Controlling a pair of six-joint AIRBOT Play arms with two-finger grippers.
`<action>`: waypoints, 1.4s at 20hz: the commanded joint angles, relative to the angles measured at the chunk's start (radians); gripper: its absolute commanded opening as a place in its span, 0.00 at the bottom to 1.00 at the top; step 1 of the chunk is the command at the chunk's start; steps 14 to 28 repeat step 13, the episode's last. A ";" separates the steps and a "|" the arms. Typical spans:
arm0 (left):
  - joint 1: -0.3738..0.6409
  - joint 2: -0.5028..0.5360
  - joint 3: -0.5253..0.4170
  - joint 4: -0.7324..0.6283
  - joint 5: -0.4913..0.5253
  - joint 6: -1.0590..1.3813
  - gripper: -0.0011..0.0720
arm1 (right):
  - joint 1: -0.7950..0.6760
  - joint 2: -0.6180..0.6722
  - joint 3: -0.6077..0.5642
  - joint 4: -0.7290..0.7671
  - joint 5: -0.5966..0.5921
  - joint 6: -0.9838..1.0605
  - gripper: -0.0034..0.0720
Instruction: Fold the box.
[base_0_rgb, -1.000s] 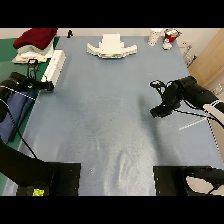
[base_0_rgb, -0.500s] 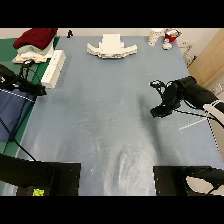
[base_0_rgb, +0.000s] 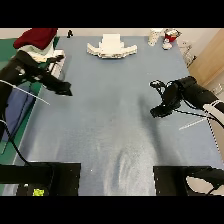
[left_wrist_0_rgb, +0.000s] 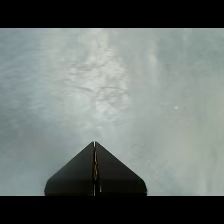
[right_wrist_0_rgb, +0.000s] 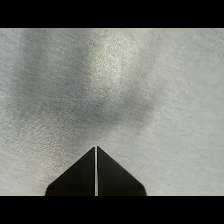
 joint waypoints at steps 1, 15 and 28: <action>-0.257 0.019 -0.028 0.049 0.027 -0.100 0.02 | 0.000 -0.001 0.001 0.000 0.000 0.000 0.07; -0.488 0.099 -0.210 0.053 0.159 -0.181 0.03 | 0.000 -0.001 0.001 0.000 0.000 0.000 0.07; -0.488 0.099 -0.210 0.053 0.159 -0.181 0.03 | 0.000 -0.001 0.001 0.000 0.000 0.000 0.07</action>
